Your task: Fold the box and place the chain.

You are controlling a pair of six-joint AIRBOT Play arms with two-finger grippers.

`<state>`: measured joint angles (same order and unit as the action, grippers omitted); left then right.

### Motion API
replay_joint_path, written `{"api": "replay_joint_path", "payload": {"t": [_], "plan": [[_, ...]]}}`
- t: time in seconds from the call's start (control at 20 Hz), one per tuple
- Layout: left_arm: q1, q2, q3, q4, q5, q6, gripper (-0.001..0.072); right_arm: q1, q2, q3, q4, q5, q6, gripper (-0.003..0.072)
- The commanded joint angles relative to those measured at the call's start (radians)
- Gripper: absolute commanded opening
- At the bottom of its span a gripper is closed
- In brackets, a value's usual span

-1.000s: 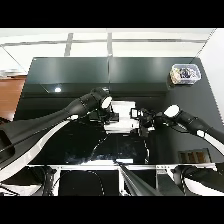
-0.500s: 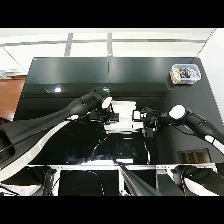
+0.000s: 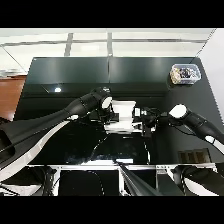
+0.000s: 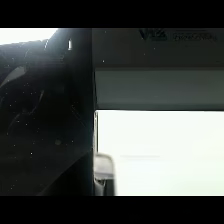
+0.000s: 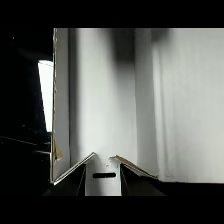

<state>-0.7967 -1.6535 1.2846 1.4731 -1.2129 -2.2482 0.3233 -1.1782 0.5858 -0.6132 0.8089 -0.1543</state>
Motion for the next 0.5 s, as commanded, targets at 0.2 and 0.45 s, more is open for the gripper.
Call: {"api": "replay_joint_path", "payload": {"t": [0.2,0.45], "plan": [[0.0,0.0,0.0,0.0,0.001,-0.003,0.0026,0.016,-0.039,0.0,0.076,-0.029,0.009,0.0243],[0.0,0.0,0.0,-0.001,0.0,-0.003,0.0026,0.015,-0.039,-0.007,0.077,-0.028,0.014,0.0372]]}}
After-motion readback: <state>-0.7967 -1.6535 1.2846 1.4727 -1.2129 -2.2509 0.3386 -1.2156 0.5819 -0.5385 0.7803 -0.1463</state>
